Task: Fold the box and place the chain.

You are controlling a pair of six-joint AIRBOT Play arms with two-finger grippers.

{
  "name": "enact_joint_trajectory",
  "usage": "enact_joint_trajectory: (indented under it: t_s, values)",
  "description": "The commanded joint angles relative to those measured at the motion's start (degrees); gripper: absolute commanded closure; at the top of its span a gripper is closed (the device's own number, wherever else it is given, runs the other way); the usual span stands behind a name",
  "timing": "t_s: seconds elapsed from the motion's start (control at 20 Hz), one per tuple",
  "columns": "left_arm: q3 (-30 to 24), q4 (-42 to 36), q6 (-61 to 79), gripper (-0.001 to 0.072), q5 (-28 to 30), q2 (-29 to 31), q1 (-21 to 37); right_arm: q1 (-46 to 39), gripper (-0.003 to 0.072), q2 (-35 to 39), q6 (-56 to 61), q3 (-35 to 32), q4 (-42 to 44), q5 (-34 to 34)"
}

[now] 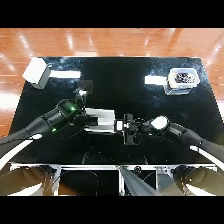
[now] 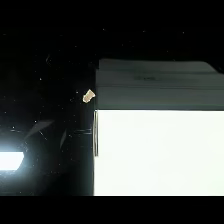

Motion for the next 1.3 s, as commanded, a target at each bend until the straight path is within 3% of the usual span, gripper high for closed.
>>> enact_joint_trajectory:
  t_s: [0.0, 0.05, 0.25, 0.5, 0.6, 0.85, 1.05, 1.25]
  values:
    - [0.00, -0.07, 0.17, 0.0690, -0.07, -0.17, -0.02, -1.60, 0.0150, 1.42, 7.04, 1.40, -4.00, 2.05]
    - [0.00, -0.09, 0.17, 0.0690, 0.00, -0.17, -0.02, -2.51, -0.0002, 2.73, 10.97, 2.03, -7.13, 3.52]
    - [0.00, -0.09, 0.17, 0.0691, -0.02, -0.17, -0.02, -5.99, -0.0001, 5.09, 19.28, 2.43, -15.17, 8.26]
    - [0.00, -0.94, 0.20, 0.0690, -0.07, -0.17, -0.04, -5.97, 0.0001, 2.03, 17.42, 2.45, -15.30, 5.27]
    - [0.00, -0.94, 0.20, 0.0690, -0.07, -0.17, -0.02, -4.98, 0.0110, 0.42, 12.59, 2.47, -11.63, 4.57]
    - [0.00, -1.38, 0.20, 0.0690, -0.04, -0.17, -0.04, -2.95, 0.0115, -3.26, 9.46, 4.76, -8.11, 1.36]
    - [0.00, -1.36, 0.20, 0.0690, -0.07, -0.17, -0.04, -2.93, 0.0505, -4.72, 9.03, 5.92, -8.09, 2.80]
    - [0.00, -1.38, 0.17, 0.0690, -0.07, -0.17, -0.04, -2.16, 0.0503, -4.72, 8.98, 5.92, -7.82, 3.78]
